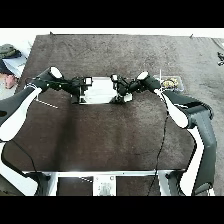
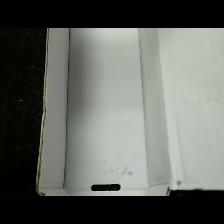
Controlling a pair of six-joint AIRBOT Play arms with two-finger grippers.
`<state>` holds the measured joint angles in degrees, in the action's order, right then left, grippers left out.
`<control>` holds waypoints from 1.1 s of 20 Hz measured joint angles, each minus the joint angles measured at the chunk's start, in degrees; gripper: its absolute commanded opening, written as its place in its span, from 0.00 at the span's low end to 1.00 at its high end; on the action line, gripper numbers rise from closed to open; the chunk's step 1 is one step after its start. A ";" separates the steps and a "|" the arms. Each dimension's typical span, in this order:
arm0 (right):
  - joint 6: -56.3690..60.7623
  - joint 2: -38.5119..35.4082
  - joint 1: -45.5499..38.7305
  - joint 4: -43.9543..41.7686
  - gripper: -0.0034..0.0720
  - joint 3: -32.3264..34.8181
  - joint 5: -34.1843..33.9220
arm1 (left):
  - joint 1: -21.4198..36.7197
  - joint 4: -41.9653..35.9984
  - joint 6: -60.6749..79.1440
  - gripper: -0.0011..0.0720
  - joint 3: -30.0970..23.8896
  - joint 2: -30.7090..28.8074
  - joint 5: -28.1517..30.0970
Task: Fold the box and place the chain.
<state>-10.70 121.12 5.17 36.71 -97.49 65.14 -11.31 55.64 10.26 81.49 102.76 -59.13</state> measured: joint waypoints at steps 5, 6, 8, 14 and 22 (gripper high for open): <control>0.00 0.00 0.00 0.00 0.56 0.00 0.00 | -0.35 -0.50 -0.83 0.65 -0.09 0.50 1.09; 0.00 0.00 0.00 0.00 0.56 0.00 -0.02 | -0.35 -0.57 -0.92 0.50 -0.09 0.59 1.27; 0.02 0.00 0.00 -0.02 0.56 0.00 0.00 | -0.37 -0.50 -1.16 0.50 -0.13 0.61 1.36; 0.02 0.00 0.00 0.00 0.56 0.00 -0.02 | -0.42 -0.74 -1.46 0.17 -0.13 0.68 1.44; 0.00 0.00 0.00 0.00 0.56 0.00 0.00 | -0.42 -5.73 -1.01 0.17 -0.13 1.20 1.42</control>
<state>-10.70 121.12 5.17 36.71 -97.49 65.14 -11.73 49.91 9.26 81.36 103.96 -57.71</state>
